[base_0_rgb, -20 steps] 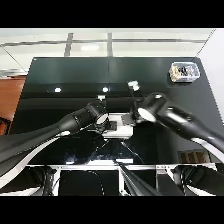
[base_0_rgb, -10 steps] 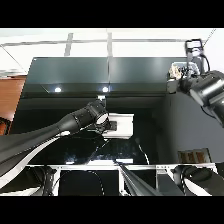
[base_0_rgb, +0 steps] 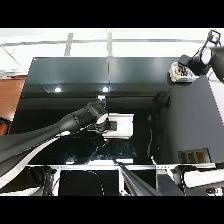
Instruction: Fold the box and place the chain.
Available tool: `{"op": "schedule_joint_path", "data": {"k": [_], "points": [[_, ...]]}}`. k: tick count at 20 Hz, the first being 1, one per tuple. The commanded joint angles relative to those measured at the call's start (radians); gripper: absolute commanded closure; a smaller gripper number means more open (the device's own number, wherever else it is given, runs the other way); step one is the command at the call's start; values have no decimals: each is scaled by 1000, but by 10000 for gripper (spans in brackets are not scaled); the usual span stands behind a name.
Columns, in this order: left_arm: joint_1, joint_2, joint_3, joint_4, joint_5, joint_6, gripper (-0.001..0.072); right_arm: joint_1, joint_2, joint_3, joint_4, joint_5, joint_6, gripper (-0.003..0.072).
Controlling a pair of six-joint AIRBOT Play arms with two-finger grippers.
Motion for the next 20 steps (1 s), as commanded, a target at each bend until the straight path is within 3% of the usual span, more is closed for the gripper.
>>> {"op": "schedule_joint_path", "data": {"k": [1, 4, 5, 6, 13, 14, 15, 16, 17, 20], "points": [[1, 0, 0, 0, 2, 0, 682, -77, -296, 378, 183, 271, 97, 31], [1, 0, 0, 0, -6, 0, 682, -121, -372, 428, 370, 221, 121, 32], [1, 0, 0, 0, -6, 0, 682, -124, -380, 428, 385, 196, 121, 36], [1, 0, 0, 0, -5, 0, 682, -124, -385, 428, 384, 177, 127, 87], [1, 0, 0, 0, -5, 0, 682, -114, -437, 427, 400, 159, 145, 90], [1, 0, 0, 0, -5, 0, 682, -113, -445, 427, 404, 158, 145, 195], [1, 0, 0, 0, -5, 0, 682, -113, -449, 427, 409, 159, 143, 221], [1, 0, 0, 0, -5, 0, 682, -114, -449, 427, 426, 158, 100, 487], [1, 0, 0, 0, -5, 0, 682, -117, -441, 428, 445, 159, 37, 672], [1, 0, 0, 0, -5, 0, 682, -126, -377, 428, 444, 187, -90, 673]]}}
